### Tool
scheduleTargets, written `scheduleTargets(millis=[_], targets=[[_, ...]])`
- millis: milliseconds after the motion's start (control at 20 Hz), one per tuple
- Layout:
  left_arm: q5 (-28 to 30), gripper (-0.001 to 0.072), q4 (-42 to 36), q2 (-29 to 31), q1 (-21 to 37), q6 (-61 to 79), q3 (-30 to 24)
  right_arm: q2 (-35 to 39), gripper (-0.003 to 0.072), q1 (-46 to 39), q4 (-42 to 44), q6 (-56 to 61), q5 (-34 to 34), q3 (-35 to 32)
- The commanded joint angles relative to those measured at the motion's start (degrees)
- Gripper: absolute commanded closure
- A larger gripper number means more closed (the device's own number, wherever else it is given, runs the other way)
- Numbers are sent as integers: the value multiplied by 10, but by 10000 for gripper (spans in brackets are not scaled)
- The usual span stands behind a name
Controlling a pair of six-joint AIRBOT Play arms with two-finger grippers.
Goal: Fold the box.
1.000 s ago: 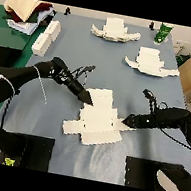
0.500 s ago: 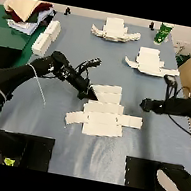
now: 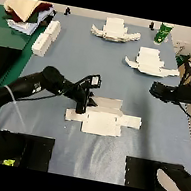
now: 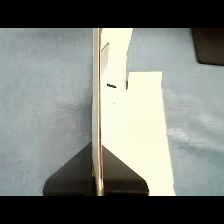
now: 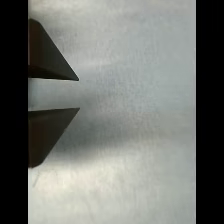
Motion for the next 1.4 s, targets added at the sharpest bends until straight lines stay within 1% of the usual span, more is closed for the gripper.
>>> scheduleTargets(millis=[0,50,300,450,550,600,650,750,1050,1350], targets=[[82,699,-81,43,-32,67,-64,-14,426,0,26,7,-10,-5],[80,698,-92,40,-37,69,-67,-14,426,0,32,6,-9,-11],[77,697,-92,4,-41,68,-67,-14,426,0,41,-3,-10,-39],[69,697,-79,-24,-42,59,-67,-14,427,0,49,-3,-11,-49],[67,697,-55,-23,-40,12,-62,-14,426,0,51,-4,-15,-51],[60,697,-30,-19,-40,-13,-55,-14,427,0,53,-7,-16,-51],[47,697,-1,-16,-41,-32,-45,-14,427,0,56,-10,-16,-51],[23,697,33,-16,-41,-59,-21,-14,427,0,56,-10,-16,-51],[-2,698,36,-16,-41,-60,20,-14,427,18,55,-10,-16,-51],[-17,697,34,-28,-41,-60,21,-14,426,21,55,-10,-14,-51]])
